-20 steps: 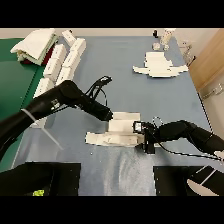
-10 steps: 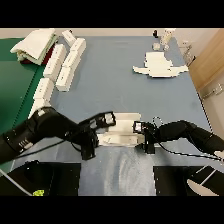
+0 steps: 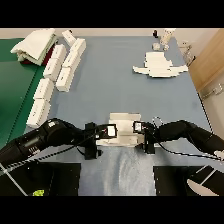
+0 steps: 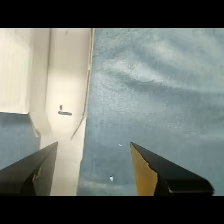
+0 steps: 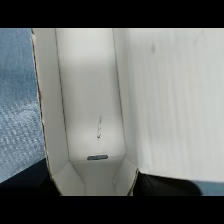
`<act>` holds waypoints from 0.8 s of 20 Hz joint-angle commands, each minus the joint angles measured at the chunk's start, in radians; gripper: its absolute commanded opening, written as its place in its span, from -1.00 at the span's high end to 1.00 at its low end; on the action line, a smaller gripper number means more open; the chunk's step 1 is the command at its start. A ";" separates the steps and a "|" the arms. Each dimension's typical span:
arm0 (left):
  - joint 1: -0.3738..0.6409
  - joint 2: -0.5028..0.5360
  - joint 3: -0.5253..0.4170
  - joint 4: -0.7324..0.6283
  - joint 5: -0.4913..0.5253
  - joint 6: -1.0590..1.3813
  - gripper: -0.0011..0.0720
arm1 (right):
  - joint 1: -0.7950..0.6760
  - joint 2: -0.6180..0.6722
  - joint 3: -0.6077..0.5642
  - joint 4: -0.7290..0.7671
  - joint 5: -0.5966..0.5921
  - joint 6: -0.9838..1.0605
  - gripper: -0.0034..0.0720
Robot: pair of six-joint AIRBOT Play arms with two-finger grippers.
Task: Fold the box.
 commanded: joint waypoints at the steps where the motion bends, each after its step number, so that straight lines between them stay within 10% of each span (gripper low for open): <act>1: 0.186 -0.004 -0.013 -0.037 -0.010 0.177 -0.93 | 0.000 0.000 0.001 0.000 0.000 0.000 -0.58; 5: 0.357 -0.027 -0.013 -0.161 -0.079 0.391 -0.93 | 0.000 0.000 0.001 0.000 0.000 0.000 -0.58; 15: 0.342 -0.304 -0.012 -0.449 0.027 0.732 -0.92 | 0.000 0.000 0.001 0.000 0.000 0.000 -0.58; 16: 0.333 -0.322 -0.012 -0.462 0.031 0.754 -0.53 | 0.000 0.000 0.001 0.000 0.000 0.000 -0.58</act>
